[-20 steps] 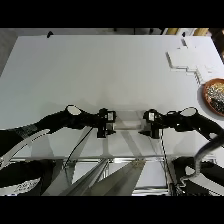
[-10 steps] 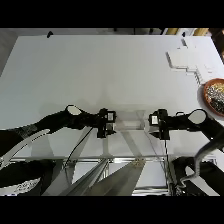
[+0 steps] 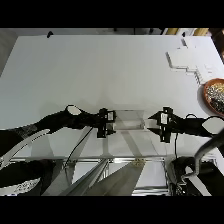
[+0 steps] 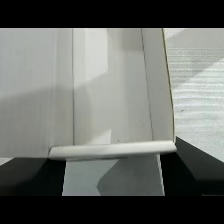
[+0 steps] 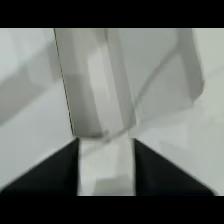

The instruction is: Fold the box and place the chain.

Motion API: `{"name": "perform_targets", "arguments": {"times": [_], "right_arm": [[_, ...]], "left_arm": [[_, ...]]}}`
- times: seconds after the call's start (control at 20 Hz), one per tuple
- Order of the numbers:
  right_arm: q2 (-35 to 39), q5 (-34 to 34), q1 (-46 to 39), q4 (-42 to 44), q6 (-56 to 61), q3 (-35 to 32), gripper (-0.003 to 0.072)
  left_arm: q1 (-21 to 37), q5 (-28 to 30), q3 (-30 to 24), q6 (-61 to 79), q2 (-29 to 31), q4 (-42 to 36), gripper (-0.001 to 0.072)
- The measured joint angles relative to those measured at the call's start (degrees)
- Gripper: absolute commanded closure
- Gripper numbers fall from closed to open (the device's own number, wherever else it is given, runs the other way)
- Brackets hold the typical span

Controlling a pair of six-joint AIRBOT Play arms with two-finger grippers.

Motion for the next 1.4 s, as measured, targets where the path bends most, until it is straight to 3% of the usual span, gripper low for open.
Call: {"name": "perform_targets", "arguments": {"times": [0.05,0.25,0.55,0.7,1.05,1.25,1.4], "right_arm": [[0.24,0.42,0.04,3.06,-0.9,0.0,0.0668],[-1.73,-1.97,1.84,12.28,-4.61,0.0,0.0668],[-16.76,-23.26,7.76,28.22,-5.73,0.0,0.0668],[-23.3,-28.72,8.94,32.02,-3.89,0.0,0.0668],[-24.2,-30.82,9.55,27.71,2.03,0.39,0.0668],[-17.25,-28.35,9.55,16.31,8.63,1.84,0.0669],[-10.4,-20.31,9.57,3.74,13.22,2.8,0.0669]], "left_arm": [[0.0,-0.02,0.0,0.0,0.0,0.0,0.0435],[0.0,-0.04,0.0,0.0,0.0,0.0,0.0435],[0.0,-0.04,0.0,0.0,0.0,0.0,0.0435],[0.0,-0.04,0.0,-0.02,0.0,0.0,0.0435],[0.0,-0.09,0.0,0.04,0.0,0.0,0.0435],[0.0,-0.07,0.0,0.07,0.0,0.02,0.0435],[0.0,-0.07,0.0,0.07,0.0,0.02,0.0435]]}}
